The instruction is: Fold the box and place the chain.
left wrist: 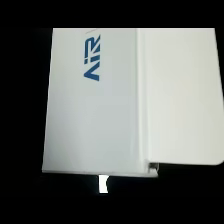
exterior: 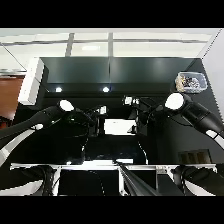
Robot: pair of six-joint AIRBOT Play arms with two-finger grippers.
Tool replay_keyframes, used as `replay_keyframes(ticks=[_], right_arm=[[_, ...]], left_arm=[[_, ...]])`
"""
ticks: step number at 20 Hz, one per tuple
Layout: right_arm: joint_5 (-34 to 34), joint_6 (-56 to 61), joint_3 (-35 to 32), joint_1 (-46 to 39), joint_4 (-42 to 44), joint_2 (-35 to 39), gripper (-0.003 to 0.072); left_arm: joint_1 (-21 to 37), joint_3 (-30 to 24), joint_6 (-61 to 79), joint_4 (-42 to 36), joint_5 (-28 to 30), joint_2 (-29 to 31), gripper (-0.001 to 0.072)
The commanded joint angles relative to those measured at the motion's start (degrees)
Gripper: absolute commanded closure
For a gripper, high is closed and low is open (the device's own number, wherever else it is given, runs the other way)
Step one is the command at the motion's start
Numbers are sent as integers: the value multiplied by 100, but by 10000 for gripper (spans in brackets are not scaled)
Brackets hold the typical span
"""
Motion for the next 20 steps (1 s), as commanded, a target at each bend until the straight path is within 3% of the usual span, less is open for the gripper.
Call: replay_keyframes(ticks=[1, 3, 5, 9, 10, 15, 16, 20], right_arm=[[-55, -22, -4, 13, -35, 13, -17], [-227, -24, -4, 13, -35, 13, -15], [-223, -24, -4, 13, -35, 13, 225], [-177, -20, -4, 17, -33, 13, 275], [-179, -20, -4, 15, -33, 13, 385], [-181, 20, -4, 15, -31, 13, 396], [-177, 46, -4, 15, -31, 13, 443], [-179, 66, -4, 22, -31, 13, 444]], left_arm=[[-2, 7, 9, 4, -2, 0, 356], [-2, 7, 9, 4, -4, 0, 356], [-2, 7, 9, 4, -4, 0, 356], [-2, 7, 9, 4, -4, 0, 356], [-2, 7, 9, 4, -4, 0, 356], [-2, 7, 9, 4, -7, 0, 356], [-2, 7, 9, 4, -13, 0, 356], [-2, 7, 9, 4, -22, 0, 356]])
